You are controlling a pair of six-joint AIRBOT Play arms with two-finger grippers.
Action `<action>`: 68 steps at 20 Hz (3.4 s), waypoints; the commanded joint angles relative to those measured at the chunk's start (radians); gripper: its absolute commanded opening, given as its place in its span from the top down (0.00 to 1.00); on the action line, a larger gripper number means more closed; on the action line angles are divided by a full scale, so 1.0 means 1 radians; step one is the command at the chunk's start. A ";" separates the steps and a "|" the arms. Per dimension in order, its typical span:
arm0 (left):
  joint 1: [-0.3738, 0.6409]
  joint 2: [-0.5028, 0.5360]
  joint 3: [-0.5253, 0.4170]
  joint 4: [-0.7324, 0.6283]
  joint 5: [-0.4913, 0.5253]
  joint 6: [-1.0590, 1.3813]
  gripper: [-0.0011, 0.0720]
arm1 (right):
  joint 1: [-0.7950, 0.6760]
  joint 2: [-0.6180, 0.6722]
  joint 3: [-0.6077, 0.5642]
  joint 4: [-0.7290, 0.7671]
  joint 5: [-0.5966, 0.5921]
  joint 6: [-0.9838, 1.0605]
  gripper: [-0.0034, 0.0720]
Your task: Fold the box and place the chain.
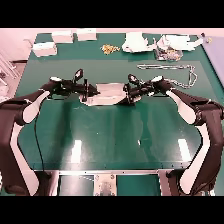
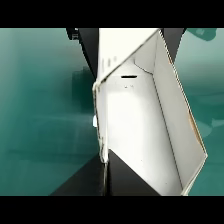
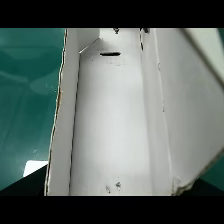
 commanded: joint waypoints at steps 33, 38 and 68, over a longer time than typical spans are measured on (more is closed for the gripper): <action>0.121 0.027 0.194 -0.116 -0.551 -0.153 0.96 | 0.000 -0.001 -0.001 0.000 -0.001 0.001 0.18; 0.119 0.217 0.116 -0.021 -0.400 -0.288 0.97 | 0.000 -0.001 -0.001 0.000 -0.001 0.001 0.18; -0.119 0.261 -0.180 -0.078 0.521 -0.048 0.96 | 0.000 -0.001 -0.001 0.000 -0.001 0.001 0.18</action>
